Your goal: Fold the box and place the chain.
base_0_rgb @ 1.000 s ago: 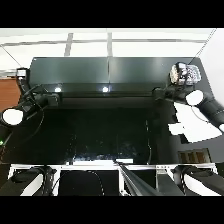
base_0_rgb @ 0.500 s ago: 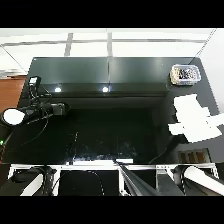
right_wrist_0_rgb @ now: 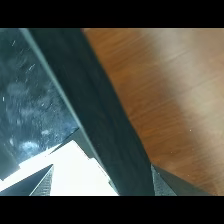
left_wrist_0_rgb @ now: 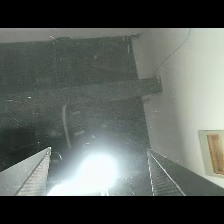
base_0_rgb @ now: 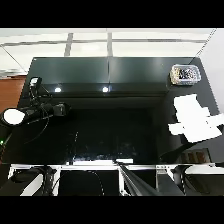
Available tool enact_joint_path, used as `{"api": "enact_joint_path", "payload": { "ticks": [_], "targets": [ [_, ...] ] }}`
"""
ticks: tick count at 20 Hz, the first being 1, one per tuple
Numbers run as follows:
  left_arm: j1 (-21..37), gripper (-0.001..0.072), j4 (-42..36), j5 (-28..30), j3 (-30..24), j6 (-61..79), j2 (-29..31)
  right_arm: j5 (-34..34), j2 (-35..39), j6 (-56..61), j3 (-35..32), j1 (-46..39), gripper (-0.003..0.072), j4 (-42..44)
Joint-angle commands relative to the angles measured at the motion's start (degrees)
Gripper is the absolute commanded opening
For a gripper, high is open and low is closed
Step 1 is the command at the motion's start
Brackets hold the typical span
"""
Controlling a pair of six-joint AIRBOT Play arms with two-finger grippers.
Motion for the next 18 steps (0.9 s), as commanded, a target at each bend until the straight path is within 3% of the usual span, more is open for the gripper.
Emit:
{"api": "enact_joint_path", "payload": {
  "ticks": [1,4,6,7,8,11,12,13,14,18],
  "targets": [
    [0.0,0.0707,-0.3,0.0,0.0,0.0,0.0,6.8,-6.3,-6.5,3.8,0.3,0.0706,3.7],
    [0.0,0.0707,-0.5,-0.2,0.0,-0.1,0.0,13.9,-9.6,-8.3,7.1,0.5,0.0705,7.9],
    [0.0,0.0707,-1.7,-0.2,0.0,0.0,0.0,15.3,-9.6,-9.0,7.5,0.5,0.0586,8.2],
    [0.0,0.0706,-1.7,-0.2,0.0,0.0,0.0,16.4,-9.5,-9.2,7.6,0.5,0.0567,8.1],
    [0.0,0.0707,-1.7,-0.3,0.0,0.0,0.0,17.2,-9.4,-9.2,7.6,0.5,0.0462,7.8],
    [0.0,0.0706,-1.7,-0.3,0.0,0.0,0.0,19.2,-7.6,-9.2,7.6,0.5,0.0357,7.7],
    [0.0,0.0707,-1.7,-0.2,0.0,0.0,0.0,19.3,-6.3,-9.2,7.6,0.5,0.0292,7.8],
    [0.0,0.0706,-1.7,-0.2,0.0,0.0,0.0,19.3,-4.8,-9.2,7.6,0.5,0.0065,7.9],
    [0.0,0.0707,-1.7,-0.1,0.0,0.0,0.0,19.7,-3.1,-9.2,7.5,0.5,0.002,8.5],
    [0.0,0.0707,-1.6,0.3,0.0,0.0,0.0,18.3,5.6,-9.2,0.0,0.9,0.0018,18.9]
  ]
}}
